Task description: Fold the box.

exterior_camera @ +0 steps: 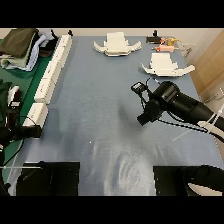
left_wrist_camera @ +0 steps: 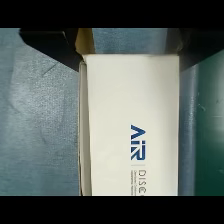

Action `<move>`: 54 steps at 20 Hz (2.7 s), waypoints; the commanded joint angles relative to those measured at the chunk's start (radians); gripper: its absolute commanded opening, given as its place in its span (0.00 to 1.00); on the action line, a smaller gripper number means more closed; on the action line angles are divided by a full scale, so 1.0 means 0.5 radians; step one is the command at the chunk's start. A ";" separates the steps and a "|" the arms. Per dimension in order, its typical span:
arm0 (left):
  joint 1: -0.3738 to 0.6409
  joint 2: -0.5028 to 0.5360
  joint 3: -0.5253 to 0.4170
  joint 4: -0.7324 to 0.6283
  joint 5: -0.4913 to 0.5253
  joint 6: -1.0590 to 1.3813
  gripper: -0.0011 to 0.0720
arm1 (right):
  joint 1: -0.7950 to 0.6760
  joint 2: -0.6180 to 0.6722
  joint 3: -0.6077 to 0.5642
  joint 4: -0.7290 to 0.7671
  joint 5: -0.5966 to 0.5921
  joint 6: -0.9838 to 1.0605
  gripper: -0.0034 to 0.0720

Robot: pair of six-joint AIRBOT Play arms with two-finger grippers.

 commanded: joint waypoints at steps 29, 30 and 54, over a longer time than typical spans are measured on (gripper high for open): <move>0.083 -0.394 0.002 -0.452 0.342 0.573 0.62 | -0.001 -0.002 0.002 0.000 0.001 0.001 0.06; 0.083 -0.394 0.002 -0.452 0.338 0.573 0.62 | -0.001 -0.002 0.002 0.000 0.001 0.001 0.06; 0.088 0.121 0.199 0.069 -0.622 -0.021 0.93 | -0.001 -0.002 0.002 0.000 0.001 0.001 0.06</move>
